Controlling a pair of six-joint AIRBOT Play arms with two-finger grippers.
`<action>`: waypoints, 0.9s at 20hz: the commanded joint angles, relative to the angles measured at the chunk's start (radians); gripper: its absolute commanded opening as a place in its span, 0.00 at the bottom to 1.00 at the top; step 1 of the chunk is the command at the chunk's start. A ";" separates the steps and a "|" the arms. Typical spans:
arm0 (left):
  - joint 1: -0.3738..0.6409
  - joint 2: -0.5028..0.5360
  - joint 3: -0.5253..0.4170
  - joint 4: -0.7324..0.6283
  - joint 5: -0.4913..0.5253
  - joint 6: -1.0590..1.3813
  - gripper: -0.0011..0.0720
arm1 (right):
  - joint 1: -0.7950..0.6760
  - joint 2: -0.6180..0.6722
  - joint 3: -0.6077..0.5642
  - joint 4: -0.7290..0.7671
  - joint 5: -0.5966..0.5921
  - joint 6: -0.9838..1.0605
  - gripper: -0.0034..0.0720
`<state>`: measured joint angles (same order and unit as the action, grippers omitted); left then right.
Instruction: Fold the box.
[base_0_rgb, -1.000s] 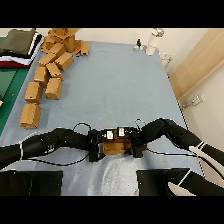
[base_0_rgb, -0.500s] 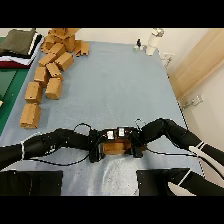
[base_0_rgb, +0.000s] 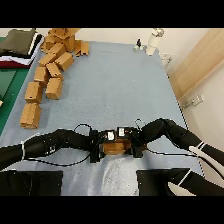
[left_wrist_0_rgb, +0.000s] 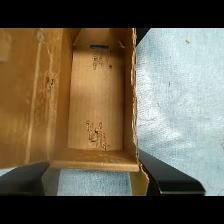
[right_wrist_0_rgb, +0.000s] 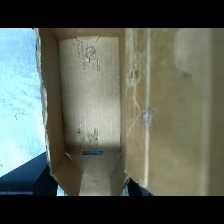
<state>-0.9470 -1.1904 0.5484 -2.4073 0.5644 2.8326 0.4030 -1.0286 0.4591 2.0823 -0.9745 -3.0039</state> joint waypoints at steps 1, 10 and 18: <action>0.002 0.000 0.001 0.003 0.000 0.006 0.65 | 0.000 0.000 0.000 0.000 0.000 0.000 0.71; 0.001 0.000 0.001 0.010 -0.017 0.006 0.65 | 0.000 0.000 0.000 0.000 0.000 0.000 0.71; 0.001 0.000 0.001 0.010 -0.017 0.006 0.65 | 0.000 0.000 0.000 0.000 0.000 0.000 0.71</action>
